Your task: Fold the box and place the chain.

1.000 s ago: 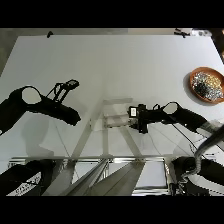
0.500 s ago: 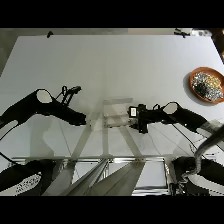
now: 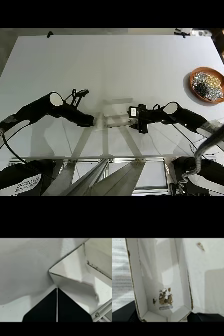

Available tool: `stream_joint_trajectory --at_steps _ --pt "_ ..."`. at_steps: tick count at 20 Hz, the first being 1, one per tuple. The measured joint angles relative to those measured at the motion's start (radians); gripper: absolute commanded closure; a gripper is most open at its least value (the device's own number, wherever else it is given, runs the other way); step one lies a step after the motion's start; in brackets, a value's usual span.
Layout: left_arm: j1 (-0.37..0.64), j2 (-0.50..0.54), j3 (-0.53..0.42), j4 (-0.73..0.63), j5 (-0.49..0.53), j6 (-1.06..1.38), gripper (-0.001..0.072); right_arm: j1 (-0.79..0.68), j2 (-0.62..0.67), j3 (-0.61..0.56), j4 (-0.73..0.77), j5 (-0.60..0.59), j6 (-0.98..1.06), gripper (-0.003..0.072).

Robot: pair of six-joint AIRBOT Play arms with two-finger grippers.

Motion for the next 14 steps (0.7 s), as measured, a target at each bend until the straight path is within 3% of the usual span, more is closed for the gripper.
stream_joint_trajectory --at_steps 14 --pt "-0.011 -0.002 0.0 0.071 0.016 -0.04 0.0708 0.0 0.0 0.0 0.0 0.0 0.0 0.0275"
